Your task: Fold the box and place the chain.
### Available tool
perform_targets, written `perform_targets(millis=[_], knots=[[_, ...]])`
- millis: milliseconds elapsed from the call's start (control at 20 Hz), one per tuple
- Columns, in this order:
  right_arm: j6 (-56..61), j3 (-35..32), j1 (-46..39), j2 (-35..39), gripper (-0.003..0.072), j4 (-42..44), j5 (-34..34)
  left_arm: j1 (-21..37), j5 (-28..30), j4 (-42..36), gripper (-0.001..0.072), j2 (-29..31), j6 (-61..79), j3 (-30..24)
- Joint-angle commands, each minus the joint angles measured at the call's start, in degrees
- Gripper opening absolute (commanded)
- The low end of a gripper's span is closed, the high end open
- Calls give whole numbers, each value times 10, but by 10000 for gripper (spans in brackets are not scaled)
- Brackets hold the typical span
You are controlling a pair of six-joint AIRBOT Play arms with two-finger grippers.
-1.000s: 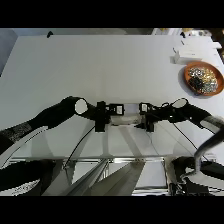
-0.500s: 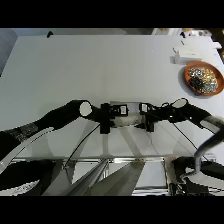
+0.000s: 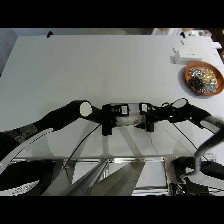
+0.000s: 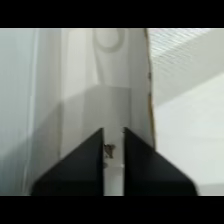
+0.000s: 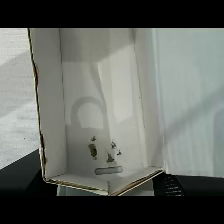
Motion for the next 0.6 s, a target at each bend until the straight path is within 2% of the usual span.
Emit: perform_targets(millis=[0,150,300,450,550], knots=[[-1,0,0,0,380,0,0,14,-66,22,2,44,-52,0],[-1,0,0,0,380,0,0,52,-97,49,1,124,-265,0],[-1,0,0,0,380,0,0,127,-140,84,1,196,-397,0],[0,0,0,0,380,0,0,212,-185,139,1,215,-535,-3],[-1,0,0,0,380,0,0,256,-179,133,1,204,-574,-30]])
